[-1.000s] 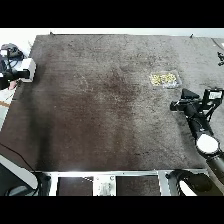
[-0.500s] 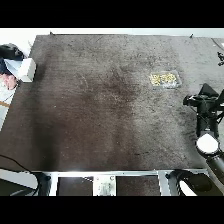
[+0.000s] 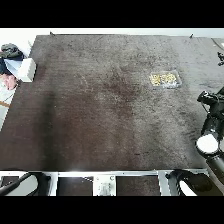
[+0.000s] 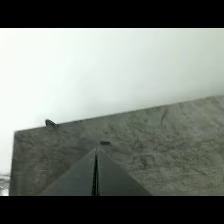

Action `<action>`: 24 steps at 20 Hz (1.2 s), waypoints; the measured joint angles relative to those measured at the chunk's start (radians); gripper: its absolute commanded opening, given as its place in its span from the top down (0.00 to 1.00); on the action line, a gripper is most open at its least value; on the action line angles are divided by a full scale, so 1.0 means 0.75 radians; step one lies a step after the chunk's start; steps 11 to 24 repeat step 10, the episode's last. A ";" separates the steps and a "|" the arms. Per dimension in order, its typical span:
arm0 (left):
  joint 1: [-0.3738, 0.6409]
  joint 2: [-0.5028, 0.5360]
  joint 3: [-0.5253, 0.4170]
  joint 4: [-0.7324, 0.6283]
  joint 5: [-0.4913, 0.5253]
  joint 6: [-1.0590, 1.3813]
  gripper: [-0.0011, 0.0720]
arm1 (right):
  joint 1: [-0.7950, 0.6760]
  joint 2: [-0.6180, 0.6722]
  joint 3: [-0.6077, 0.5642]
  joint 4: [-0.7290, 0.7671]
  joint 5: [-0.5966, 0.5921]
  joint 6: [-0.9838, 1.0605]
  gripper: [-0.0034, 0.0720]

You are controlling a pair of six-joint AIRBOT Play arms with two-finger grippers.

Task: Fold the box and place the chain.

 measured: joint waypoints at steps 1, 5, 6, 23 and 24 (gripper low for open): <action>-0.027 0.115 -0.142 -0.077 0.077 0.098 0.98 | 0.000 0.000 -0.001 0.001 -0.027 0.000 0.95; -0.119 0.536 -0.672 -0.502 0.257 0.548 0.98 | 0.000 0.000 0.000 0.000 -0.092 0.000 0.95; -0.131 0.636 -0.790 -0.601 0.276 0.638 0.98 | 0.000 0.000 0.000 0.000 -0.099 0.000 0.95; -0.153 0.949 -1.128 -0.802 0.346 0.827 0.98 | 0.000 0.000 -0.001 0.000 -0.115 0.000 0.95; -0.153 0.949 -1.128 -0.802 0.346 0.827 0.98 | 0.000 0.000 -0.001 0.000 -0.115 0.000 0.95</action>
